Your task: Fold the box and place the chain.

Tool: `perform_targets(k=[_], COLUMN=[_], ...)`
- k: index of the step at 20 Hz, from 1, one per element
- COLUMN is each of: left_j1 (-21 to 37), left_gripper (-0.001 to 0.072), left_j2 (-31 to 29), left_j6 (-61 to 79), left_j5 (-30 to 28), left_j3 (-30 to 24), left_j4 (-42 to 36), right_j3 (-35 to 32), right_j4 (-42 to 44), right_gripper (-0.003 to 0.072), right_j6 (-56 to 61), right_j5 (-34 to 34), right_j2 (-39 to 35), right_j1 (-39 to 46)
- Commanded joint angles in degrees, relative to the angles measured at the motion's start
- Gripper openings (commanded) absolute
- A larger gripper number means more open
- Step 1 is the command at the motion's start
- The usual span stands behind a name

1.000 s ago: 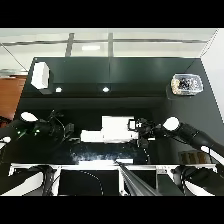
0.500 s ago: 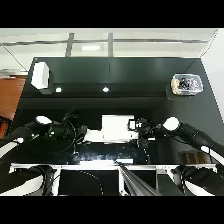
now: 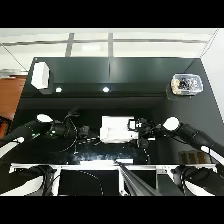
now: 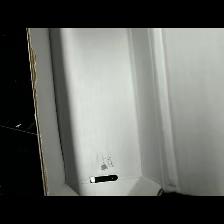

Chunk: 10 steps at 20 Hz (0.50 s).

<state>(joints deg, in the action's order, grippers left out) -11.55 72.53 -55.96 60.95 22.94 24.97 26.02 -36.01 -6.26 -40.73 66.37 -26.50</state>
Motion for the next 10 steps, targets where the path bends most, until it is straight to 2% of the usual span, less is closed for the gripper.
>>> perform_targets(k=[1,3,7,10], left_j1=[-0.1,-0.7,-6.1,-8.3], left_gripper=[0.069,0.069,0.069,0.0689], left_j2=[-1.2,-3.2,-7.3,-8.7], left_j6=[0.3,-0.3,-4.6,-7.8], left_j5=[3.1,3.0,-4.8,-7.3], left_j3=[1.5,2.5,3.5,5.5], left_j4=[1.8,1.8,1.8,1.8], right_j3=[0.0,0.0,0.0,0.0], right_j4=[0.0,0.0,0.0,0.0], right_gripper=[0.0309,0.0309,0.0309,0.0309], right_j6=[0.0,0.0,0.0,0.0], right_j5=[0.0,0.0,0.0,0.0], right_j2=[0.0,0.0,0.0,0.0], right_j1=[0.0,0.0,0.0,0.0])
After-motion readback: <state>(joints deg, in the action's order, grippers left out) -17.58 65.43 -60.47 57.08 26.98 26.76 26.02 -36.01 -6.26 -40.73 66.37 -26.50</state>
